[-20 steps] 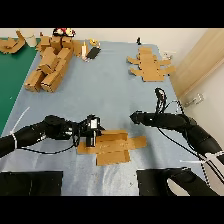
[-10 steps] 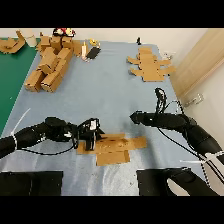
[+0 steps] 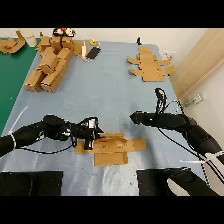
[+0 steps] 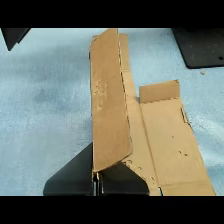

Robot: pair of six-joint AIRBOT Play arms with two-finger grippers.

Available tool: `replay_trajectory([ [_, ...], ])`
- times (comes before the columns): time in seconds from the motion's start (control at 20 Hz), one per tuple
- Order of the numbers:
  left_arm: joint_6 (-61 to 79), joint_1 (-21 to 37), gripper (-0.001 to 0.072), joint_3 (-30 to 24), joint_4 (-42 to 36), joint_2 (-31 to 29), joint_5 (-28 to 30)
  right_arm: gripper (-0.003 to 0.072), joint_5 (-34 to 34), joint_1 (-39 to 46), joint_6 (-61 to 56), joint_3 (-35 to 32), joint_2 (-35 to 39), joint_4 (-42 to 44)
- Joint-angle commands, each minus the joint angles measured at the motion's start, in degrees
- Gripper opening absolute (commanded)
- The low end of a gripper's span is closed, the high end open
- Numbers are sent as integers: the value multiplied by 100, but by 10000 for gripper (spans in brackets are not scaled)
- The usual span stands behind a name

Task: Fold the box.

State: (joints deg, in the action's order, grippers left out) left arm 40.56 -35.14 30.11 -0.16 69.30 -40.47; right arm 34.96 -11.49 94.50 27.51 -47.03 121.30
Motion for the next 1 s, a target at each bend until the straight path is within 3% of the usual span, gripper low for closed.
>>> replay_trajectory([
  [0.0, -260, 28, 12, 55, 109, -48, -61, 362, 0, -4, 0, 4, -4, 2],
  [0.6, -313, 22, 12, 48, 299, -17, -42, 353, 2, -4, 0, 4, -7, 2],
  [0.65, -313, 22, 13, 50, 297, -17, -26, 219, 13, -4, 0, 4, -7, 2],
  [0.7, -313, 22, 13, 50, 295, -17, 9, 4, 50, -4, -2, 4, -7, 2],
  [0.85, -304, 22, 12, 52, 293, -17, -17, 8, 192, -4, -4, 4, -4, 2],
  [0.95, -304, 22, 13, 52, 293, -17, -17, 8, 638, -4, -90, 17, 42, 13],
])
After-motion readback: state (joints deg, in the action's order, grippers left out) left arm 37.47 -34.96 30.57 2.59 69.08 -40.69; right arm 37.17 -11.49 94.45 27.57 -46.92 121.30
